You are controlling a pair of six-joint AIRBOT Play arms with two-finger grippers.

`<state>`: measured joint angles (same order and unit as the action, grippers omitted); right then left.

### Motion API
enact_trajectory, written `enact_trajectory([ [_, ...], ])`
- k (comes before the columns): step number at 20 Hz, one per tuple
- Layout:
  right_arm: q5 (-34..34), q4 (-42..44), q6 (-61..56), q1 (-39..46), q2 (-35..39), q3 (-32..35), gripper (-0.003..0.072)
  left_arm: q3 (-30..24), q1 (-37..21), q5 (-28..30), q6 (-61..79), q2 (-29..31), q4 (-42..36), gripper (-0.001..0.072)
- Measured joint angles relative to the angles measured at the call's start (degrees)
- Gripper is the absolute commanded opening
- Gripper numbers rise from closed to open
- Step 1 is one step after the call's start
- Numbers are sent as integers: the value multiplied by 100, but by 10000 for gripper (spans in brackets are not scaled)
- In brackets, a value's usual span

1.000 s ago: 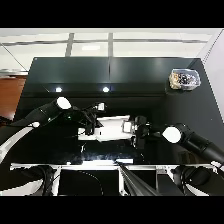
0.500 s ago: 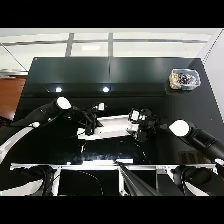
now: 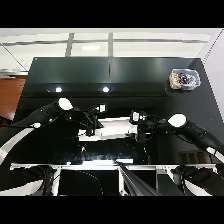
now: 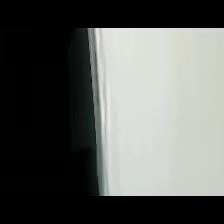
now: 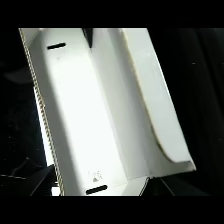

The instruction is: Fold the box and place the chain.

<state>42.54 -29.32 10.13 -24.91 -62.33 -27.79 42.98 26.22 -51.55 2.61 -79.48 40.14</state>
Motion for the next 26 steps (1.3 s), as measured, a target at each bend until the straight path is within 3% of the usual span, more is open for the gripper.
enact_trajectory([
  [7,184,103,411,-146,-321,0,711,0,0,22,4,0,-2,26],
  [26,-164,-382,619,-332,-638,0,711,0,4,151,-4,0,-13,27],
])
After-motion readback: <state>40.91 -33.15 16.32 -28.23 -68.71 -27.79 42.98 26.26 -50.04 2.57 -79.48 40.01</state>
